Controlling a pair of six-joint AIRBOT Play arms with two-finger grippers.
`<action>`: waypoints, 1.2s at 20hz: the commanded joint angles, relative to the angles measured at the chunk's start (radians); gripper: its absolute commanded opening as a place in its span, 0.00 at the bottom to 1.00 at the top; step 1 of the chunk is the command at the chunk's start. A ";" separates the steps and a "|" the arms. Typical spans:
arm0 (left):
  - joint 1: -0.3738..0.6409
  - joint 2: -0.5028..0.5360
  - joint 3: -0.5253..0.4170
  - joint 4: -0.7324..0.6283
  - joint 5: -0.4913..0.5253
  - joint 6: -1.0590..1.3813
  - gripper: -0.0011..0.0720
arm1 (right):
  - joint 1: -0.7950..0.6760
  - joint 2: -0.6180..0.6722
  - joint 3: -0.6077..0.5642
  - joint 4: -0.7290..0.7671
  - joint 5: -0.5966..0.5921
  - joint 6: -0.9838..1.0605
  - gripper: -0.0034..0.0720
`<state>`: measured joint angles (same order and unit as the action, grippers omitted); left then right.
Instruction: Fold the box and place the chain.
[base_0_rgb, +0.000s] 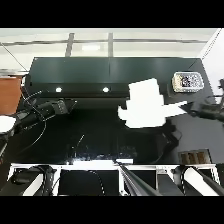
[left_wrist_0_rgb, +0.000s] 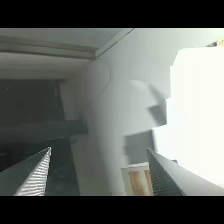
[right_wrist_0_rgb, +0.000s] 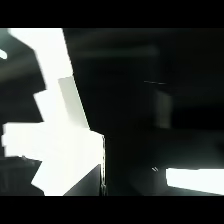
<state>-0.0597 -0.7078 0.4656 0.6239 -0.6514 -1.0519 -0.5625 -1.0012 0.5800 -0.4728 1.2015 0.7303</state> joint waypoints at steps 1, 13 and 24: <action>0.000 -0.036 0.000 -0.011 0.045 0.031 0.99 | 0.256 0.228 -0.260 0.219 -0.234 -0.034 0.06; 0.003 -0.614 0.277 -0.114 -0.468 0.189 0.99 | 0.747 0.275 -0.344 0.290 -0.529 -0.012 0.06; -0.041 -0.930 0.392 -0.295 -0.692 0.504 0.99 | 0.751 0.275 -0.344 0.289 -0.506 -0.005 0.06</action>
